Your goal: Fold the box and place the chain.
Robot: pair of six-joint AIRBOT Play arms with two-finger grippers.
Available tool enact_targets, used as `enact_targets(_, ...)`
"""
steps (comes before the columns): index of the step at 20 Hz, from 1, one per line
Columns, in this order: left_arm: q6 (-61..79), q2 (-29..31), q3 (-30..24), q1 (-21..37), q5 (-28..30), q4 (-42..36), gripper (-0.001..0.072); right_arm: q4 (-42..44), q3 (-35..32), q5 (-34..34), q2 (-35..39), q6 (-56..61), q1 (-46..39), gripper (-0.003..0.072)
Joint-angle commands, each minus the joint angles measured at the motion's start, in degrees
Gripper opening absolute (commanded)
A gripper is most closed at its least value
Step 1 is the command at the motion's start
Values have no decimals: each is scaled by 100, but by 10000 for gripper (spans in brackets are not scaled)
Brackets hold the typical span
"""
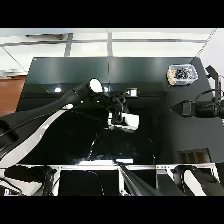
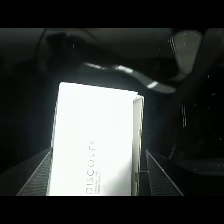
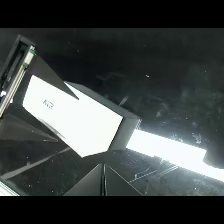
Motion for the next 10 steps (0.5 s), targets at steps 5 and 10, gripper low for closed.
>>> enact_targets(5, 20, -13, 4, -240, -33, 855, 703, 2, 4, -13, 2, -7, -2, 10)
enact_targets(10, 20, -20, 4, -240, 127, 920, 703, 2, 4, -11, 2, -7, -2, 10)
